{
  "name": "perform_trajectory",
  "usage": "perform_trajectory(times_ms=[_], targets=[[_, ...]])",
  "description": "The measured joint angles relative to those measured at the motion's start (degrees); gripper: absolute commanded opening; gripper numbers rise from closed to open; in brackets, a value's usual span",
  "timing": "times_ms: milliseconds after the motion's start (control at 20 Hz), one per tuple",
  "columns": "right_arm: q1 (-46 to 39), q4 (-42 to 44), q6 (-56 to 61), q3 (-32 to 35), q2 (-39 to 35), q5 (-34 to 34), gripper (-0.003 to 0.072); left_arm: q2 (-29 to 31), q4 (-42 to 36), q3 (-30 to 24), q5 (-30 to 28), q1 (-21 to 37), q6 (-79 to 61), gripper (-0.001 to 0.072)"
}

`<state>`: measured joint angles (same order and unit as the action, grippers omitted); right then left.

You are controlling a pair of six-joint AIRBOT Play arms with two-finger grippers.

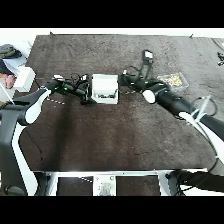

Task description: Fold the box and place the chain.

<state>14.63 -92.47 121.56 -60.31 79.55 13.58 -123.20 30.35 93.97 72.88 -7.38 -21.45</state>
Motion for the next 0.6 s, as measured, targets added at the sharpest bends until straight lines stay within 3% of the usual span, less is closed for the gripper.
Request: perform_trajectory(times_ms=[250,600], targets=[[-9.9,-1.6,2.5,6.5,-1.4,5.9,0.03,0.0,0.0,0.0,0.0,0.0,0.0,0.0243],[-18.9,2.1,6.6,10.0,5.2,-3.1,0.0298,0.0,0.0,0.0,0.0,0.0,0.0,0.0243]])
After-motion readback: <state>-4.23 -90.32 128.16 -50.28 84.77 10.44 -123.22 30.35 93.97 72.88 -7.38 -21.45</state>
